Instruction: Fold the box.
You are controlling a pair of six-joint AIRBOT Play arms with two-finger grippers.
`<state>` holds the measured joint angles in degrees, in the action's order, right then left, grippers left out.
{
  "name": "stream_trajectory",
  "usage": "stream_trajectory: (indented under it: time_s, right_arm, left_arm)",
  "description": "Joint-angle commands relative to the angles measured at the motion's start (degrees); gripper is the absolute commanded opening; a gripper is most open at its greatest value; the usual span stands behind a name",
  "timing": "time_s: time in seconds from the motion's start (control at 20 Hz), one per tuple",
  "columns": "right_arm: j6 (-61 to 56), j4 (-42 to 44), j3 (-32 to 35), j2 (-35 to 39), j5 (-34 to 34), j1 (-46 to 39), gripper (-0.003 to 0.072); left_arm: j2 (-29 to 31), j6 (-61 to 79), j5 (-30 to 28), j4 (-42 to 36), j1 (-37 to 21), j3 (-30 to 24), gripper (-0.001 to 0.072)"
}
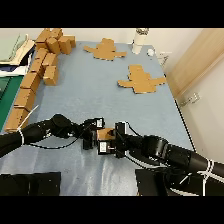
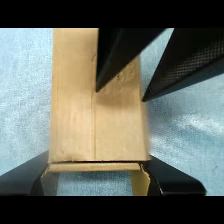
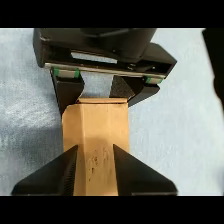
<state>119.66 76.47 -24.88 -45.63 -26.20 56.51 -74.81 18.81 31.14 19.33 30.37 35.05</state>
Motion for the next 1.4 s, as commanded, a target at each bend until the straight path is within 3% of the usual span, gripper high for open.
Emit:
stream_trajectory:
  time_s: [0.0, 0.4, 0.5, 0.65, 0.75, 1.35]
  right_arm:
    - [0.3, 0.1, -0.3, 0.0, -0.3, 0.4, 0.0481]
    - [-0.1, -2.6, -0.3, -2.6, -1.7, 1.5, 0.0464]
    - [-0.2, -2.8, -0.3, -2.6, -1.6, 1.5, 0.0404]
    - [-0.2, -3.7, -0.3, -2.5, -1.6, 1.5, 0.0402]
    - [-0.2, -4.0, -0.5, -2.5, -1.6, 1.5, 0.0349]
    - [-0.2, -5.7, -4.0, -1.0, -4.9, 1.5, 0.0349]
  left_arm:
    - [0.0, 0.0, -0.1, 0.0, 0.0, 0.0, 0.059]
    - [0.0, 0.0, -0.1, 0.0, 0.0, 0.0, 0.059]
    - [0.0, 0.0, -0.1, 0.0, 0.0, 0.0, 0.059]
    - [0.0, 0.0, -0.1, 0.0, 0.0, 0.0, 0.059]
    - [0.0, 0.0, -0.1, 0.0, 0.0, 0.0, 0.059]
    - [0.0, 0.0, -0.1, 0.0, 0.0, 0.0, 0.059]
